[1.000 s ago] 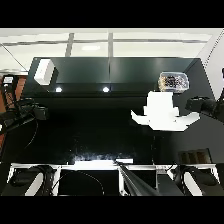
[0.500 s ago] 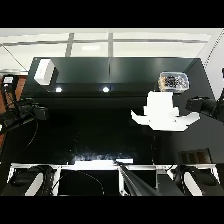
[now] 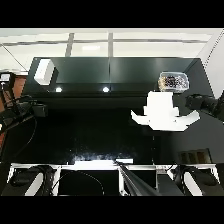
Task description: Fold the box and place the chain.
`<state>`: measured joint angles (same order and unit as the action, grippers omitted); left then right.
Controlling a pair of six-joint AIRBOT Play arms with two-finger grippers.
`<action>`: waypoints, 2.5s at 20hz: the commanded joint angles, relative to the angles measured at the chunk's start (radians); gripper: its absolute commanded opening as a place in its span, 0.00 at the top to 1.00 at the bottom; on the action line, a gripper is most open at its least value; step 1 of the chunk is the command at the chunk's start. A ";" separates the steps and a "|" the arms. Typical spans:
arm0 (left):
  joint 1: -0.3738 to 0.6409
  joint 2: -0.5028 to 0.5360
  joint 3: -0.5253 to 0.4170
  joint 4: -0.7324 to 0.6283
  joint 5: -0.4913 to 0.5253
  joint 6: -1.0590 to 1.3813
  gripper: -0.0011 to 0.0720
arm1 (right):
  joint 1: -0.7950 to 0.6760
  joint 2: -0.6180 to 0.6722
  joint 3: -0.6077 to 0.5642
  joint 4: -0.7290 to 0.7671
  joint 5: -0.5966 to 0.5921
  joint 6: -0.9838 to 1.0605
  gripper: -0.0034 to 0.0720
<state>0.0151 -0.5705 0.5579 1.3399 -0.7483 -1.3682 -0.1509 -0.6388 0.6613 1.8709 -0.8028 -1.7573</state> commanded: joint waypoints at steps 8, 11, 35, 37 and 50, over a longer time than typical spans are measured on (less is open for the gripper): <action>-0.001 -0.027 -0.002 -0.025 0.071 -0.005 0.03 | -0.306 -0.300 0.114 -0.315 -0.132 0.254 0.04; -0.001 -0.027 -0.002 -0.028 0.071 -0.005 0.03 | -0.457 -0.497 0.220 0.054 -0.361 -0.129 0.04; -0.077 -0.086 -0.002 -0.295 -0.022 -0.004 0.04 | -0.245 -0.405 0.013 0.530 -0.398 -0.415 0.93; -0.150 -0.096 -0.002 -0.306 -0.042 -0.005 0.04 | -0.105 -0.280 -0.084 0.549 -0.268 -0.365 0.93; -0.253 -0.653 -0.002 -0.792 -0.121 0.338 0.04 | 0.435 0.020 -0.339 0.487 0.112 -0.001 0.93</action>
<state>-0.2455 -1.0901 0.5568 0.7357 -0.8146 -1.2495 0.2199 -0.6350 0.3408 2.3852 -0.7422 -1.8275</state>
